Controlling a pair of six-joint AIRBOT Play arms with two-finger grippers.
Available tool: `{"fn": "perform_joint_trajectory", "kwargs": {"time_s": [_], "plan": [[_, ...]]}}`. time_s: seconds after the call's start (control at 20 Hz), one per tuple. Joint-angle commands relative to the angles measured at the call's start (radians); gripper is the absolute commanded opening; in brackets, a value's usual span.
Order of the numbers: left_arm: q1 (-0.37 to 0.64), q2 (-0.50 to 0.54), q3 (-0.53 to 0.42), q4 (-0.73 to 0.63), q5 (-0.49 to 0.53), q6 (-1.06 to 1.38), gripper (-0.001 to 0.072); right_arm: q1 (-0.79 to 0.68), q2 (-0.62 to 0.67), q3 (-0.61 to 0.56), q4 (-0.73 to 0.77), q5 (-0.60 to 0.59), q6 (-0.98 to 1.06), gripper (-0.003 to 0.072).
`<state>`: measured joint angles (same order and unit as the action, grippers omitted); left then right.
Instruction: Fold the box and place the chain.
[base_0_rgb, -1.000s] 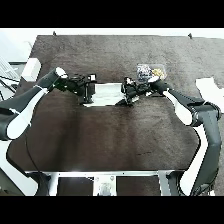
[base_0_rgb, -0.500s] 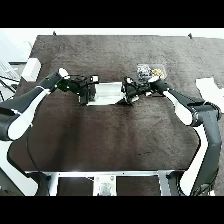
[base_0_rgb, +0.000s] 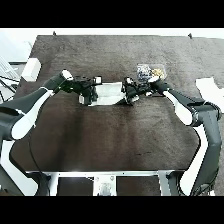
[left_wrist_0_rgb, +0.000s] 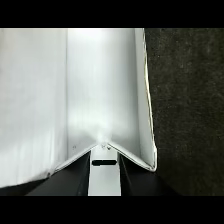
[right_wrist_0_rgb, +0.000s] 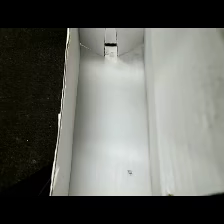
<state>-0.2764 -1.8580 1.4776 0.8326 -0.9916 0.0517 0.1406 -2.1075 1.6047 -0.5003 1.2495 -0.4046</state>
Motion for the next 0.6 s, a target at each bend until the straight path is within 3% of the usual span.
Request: {"fn": "perform_joint_trajectory", "kwargs": {"time_s": [0.0, 0.05, 0.1, 0.15, 0.2, 0.55], "plan": [[-0.008, -0.002, 0.0, -0.031, 0.014, 0.016, 0.0218, 0.001, -0.001, 0.0, 0.002, 0.0, 0.0, 0.0482], [-0.008, -0.003, 0.0, -0.044, 0.011, 0.031, 0.022, 0.001, -0.001, 0.0, 0.002, 0.0, 0.001, 0.0483], [-0.008, -0.006, 0.0, -0.052, 0.007, 0.042, 0.0354, 0.001, -0.001, 0.0, 0.002, 0.0, 0.0, 0.0482], [-0.007, -0.01, 0.0, -0.066, 0.009, 0.043, 0.0622, 0.001, -0.001, 0.0, 0.002, 0.0, 0.0, 0.0482], [-0.007, -0.011, 0.0, -0.069, 0.015, 0.042, 0.068, 0.001, -0.001, 0.0, 0.001, 0.0, 0.001, 0.0482], [-0.007, -0.011, 0.0, -0.071, 0.014, 0.044, 0.0681, 0.001, -0.001, 0.0, 0.002, 0.0, 0.001, 0.0482]]}}
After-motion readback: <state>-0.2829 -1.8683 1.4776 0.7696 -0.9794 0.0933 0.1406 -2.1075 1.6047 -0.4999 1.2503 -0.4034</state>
